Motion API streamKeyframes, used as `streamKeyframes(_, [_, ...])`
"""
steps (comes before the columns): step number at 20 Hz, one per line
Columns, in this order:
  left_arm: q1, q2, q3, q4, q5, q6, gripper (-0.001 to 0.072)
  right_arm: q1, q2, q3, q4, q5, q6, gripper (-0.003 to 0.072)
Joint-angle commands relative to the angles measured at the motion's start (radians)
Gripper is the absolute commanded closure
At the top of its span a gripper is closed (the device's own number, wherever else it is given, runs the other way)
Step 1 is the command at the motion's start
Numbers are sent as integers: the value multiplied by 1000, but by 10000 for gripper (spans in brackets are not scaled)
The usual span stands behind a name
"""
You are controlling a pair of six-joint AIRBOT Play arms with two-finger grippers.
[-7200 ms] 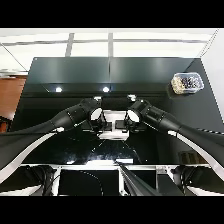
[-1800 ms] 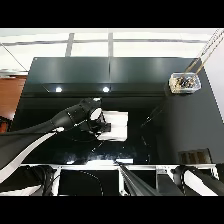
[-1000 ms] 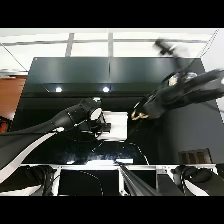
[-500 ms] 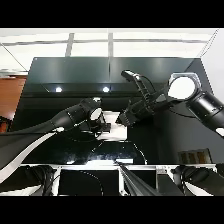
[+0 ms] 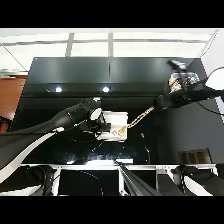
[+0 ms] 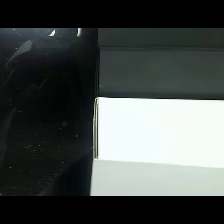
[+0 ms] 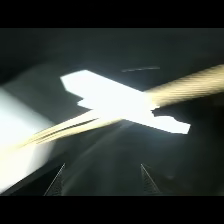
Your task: Fold the box and place the chain.
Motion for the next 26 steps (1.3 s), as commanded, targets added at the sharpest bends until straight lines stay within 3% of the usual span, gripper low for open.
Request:
streamKeyframes(1, [1, 0, 1, 1, 2, 0, 678, -167, 11, -127, -307, -327, 256, -31])
streamKeyframes(3, [1, 0, 1, 0, 1, 0, 677, -204, -56, -168, -275, -470, 282, -25])
streamKeyframes(6, [1, 0, 1, 0, 1, 0, 677, -210, -220, -130, -261, -595, 443, -24])
streamKeyframes(8, [1, 0, 1, 0, 0, 0, 677, -210, -326, -78, -251, -608, 536, -23])
streamKeyframes(13, [1, 0, 1, 0, 0, 0, 677, -210, -504, 45, -44, -617, 550, -14])
streamKeyframes(14, [1, 0, 1, 0, -3, 0, 677, -210, -515, 58, -30, -618, 550, 78])
streamKeyframes(16, [1, 0, 1, 0, -3, 0, 678, -211, -516, 62, -29, -610, 541, 476])
streamKeyframes(17, [1, 0, 1, 0, -3, 0, 677, -211, -515, 62, -29, -592, 517, 627])
streamKeyframes(21, [1, 0, 1, 0, -3, 0, 677, -211, -417, 64, -28, -496, 243, 646])
streamKeyframes(26, [1, 0, 1, 0, -3, 0, 677, -217, -45, 65, -21, -359, 42, 646])
